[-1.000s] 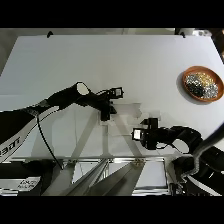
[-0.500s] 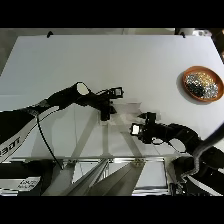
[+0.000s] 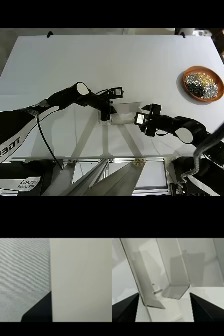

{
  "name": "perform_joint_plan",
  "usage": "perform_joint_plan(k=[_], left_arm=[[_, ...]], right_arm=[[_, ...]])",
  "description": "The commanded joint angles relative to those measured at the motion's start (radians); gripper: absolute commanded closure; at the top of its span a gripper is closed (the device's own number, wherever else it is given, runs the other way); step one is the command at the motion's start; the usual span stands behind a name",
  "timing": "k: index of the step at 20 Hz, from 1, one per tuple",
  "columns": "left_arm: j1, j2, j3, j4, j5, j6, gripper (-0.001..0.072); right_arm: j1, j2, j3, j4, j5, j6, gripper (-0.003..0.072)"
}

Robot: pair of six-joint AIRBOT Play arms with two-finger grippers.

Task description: Fold the box and place the chain.

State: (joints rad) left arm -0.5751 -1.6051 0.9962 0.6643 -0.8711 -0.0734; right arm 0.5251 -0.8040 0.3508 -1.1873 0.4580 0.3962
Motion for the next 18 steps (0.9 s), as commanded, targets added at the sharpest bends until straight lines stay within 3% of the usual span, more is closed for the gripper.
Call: perform_joint_plan(k=[1,10,15,18], left_arm=[[0.0,0.0,-0.001,0.001,-0.001,0.002,0.0698],[0.0,0.0,-0.001,0.002,-0.001,0.002,0.0698],[0.0,0.0,-0.001,0.001,-0.001,0.002,0.0698],[0.0,0.0,-0.001,0.001,-0.001,0.002,0.0698]], right_arm=[[-0.048,0.001,0.018,0.149,0.069,-0.23,-0.0007],[-0.129,-0.037,0.019,0.389,0.125,-0.487,0.0015],[-0.13,-0.109,0.019,0.403,0.119,-0.492,0.0015],[-0.212,-0.109,0.038,0.442,0.182,-0.507,0.0015]])
